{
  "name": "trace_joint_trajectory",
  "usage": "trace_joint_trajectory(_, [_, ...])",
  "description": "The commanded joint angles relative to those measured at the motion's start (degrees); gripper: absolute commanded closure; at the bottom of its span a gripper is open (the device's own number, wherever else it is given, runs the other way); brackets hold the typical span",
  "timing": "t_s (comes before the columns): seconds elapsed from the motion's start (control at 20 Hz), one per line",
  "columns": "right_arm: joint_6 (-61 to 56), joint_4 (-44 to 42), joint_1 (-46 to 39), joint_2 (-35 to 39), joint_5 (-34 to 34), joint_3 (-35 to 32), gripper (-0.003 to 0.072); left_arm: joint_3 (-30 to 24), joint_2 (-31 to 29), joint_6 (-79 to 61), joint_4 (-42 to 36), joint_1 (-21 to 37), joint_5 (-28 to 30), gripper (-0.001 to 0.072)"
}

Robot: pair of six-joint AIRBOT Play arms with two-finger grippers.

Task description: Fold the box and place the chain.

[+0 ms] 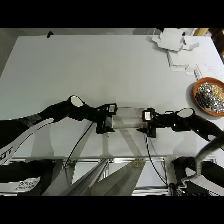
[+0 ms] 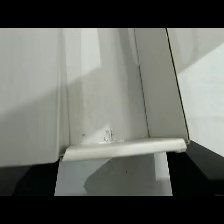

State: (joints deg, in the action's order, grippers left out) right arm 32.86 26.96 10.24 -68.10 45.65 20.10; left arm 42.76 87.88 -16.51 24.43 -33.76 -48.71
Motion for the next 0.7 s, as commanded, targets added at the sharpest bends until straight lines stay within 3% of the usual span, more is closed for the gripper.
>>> trace_joint_trajectory(0.0, [0.00, 0.00, 0.00, 0.00, 0.00, 0.02, 0.0250, -0.02, 1.22, -0.13, -1.51, -0.94, 0.90, 0.0015])
trace_joint_trajectory(0.05, [0.00, 0.00, 0.00, 0.00, 0.00, 0.02, 0.0250, 0.00, 1.51, -0.04, -1.44, -1.01, 0.90, 0.0021])
trace_joint_trajectory(0.1, [0.00, 0.00, 0.00, 0.00, 0.00, 0.02, 0.0250, 0.00, 1.49, 0.02, -1.51, -0.98, 0.96, 0.0078])
trace_joint_trajectory(0.25, [0.00, 0.00, 0.00, 0.00, 0.02, 0.02, 0.0250, 0.00, 1.49, 0.02, -1.25, -0.98, 0.92, 0.0342])
trace_joint_trajectory(0.65, [0.00, 0.00, 0.00, 0.00, 0.02, 0.02, 0.0250, -0.02, 1.49, 0.04, -1.27, -0.98, 0.90, 0.0337])
